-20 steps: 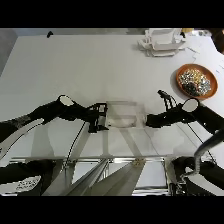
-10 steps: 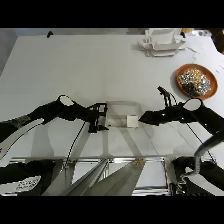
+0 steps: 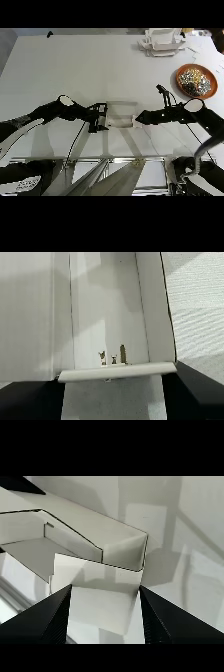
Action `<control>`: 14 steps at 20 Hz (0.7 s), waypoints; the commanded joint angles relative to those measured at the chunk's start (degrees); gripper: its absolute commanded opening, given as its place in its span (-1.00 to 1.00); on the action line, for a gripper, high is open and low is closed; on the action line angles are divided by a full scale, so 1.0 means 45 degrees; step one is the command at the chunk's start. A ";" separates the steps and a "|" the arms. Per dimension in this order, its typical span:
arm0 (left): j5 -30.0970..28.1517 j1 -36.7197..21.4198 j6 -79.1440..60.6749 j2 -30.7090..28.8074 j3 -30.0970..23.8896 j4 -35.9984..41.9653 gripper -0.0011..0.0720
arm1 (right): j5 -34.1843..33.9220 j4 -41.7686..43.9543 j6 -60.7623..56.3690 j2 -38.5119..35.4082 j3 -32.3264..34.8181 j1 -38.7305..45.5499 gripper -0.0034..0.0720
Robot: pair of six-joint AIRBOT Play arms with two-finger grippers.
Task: Fold the box and place the chain.
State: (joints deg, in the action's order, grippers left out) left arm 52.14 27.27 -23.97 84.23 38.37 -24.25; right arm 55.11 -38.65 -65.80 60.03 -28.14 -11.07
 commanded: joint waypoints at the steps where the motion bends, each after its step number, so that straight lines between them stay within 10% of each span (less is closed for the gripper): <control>1: -0.0005 -0.0010 -0.0005 -0.0005 0.0010 0.0000 -0.45 | -0.0695 -0.0039 -0.0199 0.0063 -0.0029 -0.0811 0.36; 14: -0.0005 -0.0010 -0.0005 -0.0005 0.0010 0.0000 -0.45 | -0.1200 -0.4381 -0.4881 0.0699 -0.1831 -0.3259 0.36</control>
